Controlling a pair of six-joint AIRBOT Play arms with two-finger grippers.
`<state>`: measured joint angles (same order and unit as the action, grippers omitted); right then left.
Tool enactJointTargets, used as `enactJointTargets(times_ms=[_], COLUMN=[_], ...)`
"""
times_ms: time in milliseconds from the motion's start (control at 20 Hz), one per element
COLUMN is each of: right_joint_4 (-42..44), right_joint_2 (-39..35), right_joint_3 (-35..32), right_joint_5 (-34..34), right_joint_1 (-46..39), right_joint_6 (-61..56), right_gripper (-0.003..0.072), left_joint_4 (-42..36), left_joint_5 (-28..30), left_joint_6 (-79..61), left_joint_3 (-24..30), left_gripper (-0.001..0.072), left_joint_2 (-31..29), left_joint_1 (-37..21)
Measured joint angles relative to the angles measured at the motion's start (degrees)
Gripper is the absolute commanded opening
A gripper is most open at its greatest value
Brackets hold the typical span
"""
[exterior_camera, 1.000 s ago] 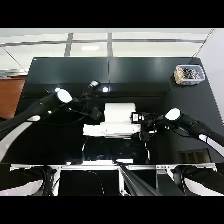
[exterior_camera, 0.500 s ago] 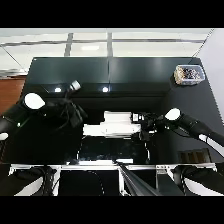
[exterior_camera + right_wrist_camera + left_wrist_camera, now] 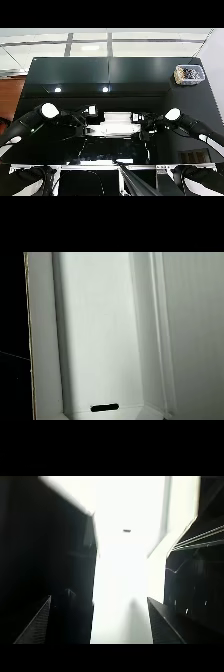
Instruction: Fold the box and place the chain.
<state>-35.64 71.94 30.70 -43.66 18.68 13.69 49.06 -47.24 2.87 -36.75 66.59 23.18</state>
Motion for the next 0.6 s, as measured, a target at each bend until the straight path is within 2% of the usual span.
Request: enactJointTargets(times_ms=[200, 400, 550, 600], right_joint_4=[0.0, 0.0, 0.0, 0.0], right_joint_2=[0.0, 0.0, 0.0, 0.0], right_joint_3=[0.0, 0.0, 0.0, 0.0], right_joint_5=[0.0, 0.0, 0.0, 0.0], right_joint_1=[0.0, 0.0, 0.0, 0.0], right_joint_6=[0.0, 0.0, 0.0, 0.0], right_gripper=[0.0437, 0.0437, 0.0437, 0.0437], left_joint_4=[-5.4, -5.6, -6.8, -7.5], left_joint_5=[-0.3, -1.4, -2.1, -2.1], left_joint_6=[-4.1, -6.1, -6.7, -6.9], left_joint_3=[-1.2, -1.6, -1.7, -1.7], left_gripper=[0.0699, 0.0698, 0.0665, 0.0602], left_joint_2=[3.5, 5.3, 5.7, 5.8], left_joint_1=[2.0, 3.2, 3.6, 3.6])
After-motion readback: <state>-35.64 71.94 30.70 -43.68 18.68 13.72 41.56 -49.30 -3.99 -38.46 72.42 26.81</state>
